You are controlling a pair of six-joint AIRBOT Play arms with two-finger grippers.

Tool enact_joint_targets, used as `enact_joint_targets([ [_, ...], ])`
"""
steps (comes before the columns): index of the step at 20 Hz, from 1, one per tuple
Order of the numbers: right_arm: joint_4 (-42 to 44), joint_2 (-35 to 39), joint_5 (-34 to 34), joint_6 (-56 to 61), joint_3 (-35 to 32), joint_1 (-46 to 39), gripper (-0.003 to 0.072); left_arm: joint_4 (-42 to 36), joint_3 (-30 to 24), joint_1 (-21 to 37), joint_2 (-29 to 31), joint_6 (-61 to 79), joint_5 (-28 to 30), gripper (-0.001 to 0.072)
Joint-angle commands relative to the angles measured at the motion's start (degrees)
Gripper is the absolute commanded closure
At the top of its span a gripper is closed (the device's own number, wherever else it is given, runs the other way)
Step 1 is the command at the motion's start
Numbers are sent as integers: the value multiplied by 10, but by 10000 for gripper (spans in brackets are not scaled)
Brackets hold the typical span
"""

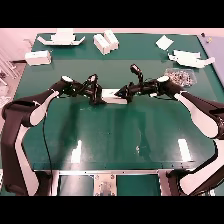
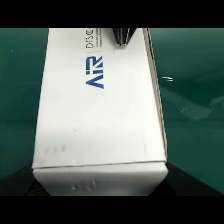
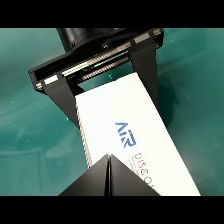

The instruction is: Fold the box and place the chain.

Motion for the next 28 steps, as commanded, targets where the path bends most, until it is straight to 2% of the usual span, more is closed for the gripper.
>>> enact_joint_targets([
  [1,34,2,-38,-21,-23,-5,678,0,0,0,0,0,1,233],
  [10,-132,1,-37,146,-23,19,678,0,0,0,0,0,2,233],
  [16,-127,8,-40,139,2,23,678,0,0,0,0,0,3,233],
  [21,-92,94,-39,122,27,23,679,0,0,0,0,0,3,232],
  [24,-93,163,-46,169,26,20,679,0,0,0,0,0,2,233],
  [28,-95,272,-96,209,-13,2,679,0,0,0,0,0,2,233],
])
